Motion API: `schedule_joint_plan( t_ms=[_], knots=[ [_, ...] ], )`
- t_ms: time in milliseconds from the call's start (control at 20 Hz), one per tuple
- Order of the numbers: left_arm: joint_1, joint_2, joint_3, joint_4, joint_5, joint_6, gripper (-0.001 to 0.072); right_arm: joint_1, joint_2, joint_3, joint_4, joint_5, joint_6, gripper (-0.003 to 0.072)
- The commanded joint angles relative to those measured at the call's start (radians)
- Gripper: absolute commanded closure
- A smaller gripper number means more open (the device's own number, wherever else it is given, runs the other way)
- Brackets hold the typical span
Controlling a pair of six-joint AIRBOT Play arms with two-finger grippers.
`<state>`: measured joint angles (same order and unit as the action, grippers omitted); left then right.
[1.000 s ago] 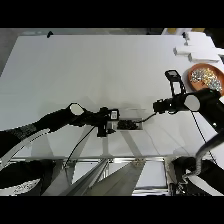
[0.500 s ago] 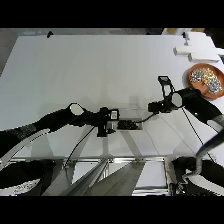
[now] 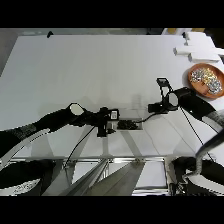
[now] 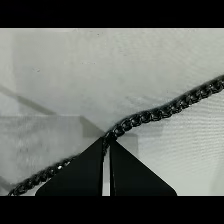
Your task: Fold the box and place the chain.
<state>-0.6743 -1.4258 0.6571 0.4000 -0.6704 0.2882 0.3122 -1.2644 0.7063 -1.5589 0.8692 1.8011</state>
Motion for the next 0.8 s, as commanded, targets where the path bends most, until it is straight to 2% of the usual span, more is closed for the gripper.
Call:
schedule_joint_plan(
  t_ms=[0, 200, 350, 400, 500, 650, 750],
  knots=[
    [0.000, 0.000, 0.000, 0.000, 0.000, 0.000, 0.0434, 0.013, 0.095, 0.002, -0.001, 0.038, -0.029, 0.0666],
    [0.000, 0.000, 0.000, 0.000, 0.000, 0.000, 0.0434, 0.013, 0.271, 0.002, -0.008, 0.064, -0.029, 0.0666],
    [0.000, 0.000, 0.000, 0.000, -0.001, 0.000, 0.0434, 0.011, 0.333, 0.002, -0.017, 0.088, -0.030, 0.0664],
    [0.000, 0.000, 0.000, 0.000, 0.000, 0.000, 0.0434, 0.012, 0.330, 0.002, -0.026, 0.088, -0.030, 0.0663],
    [-0.001, 0.000, 0.000, 0.000, -0.003, 0.000, 0.0434, 0.012, 0.307, 0.002, -0.031, 0.087, -0.033, 0.0553],
    [-0.001, 0.000, 0.000, 0.000, -0.008, 0.000, 0.0434, 0.012, 0.233, 0.002, -0.034, 0.087, -0.056, 0.0543],
    [0.000, 0.000, 0.000, 0.000, -0.011, 0.000, 0.0434, 0.012, 0.176, 0.002, -0.034, 0.081, -0.056, 0.0488]
  ],
)
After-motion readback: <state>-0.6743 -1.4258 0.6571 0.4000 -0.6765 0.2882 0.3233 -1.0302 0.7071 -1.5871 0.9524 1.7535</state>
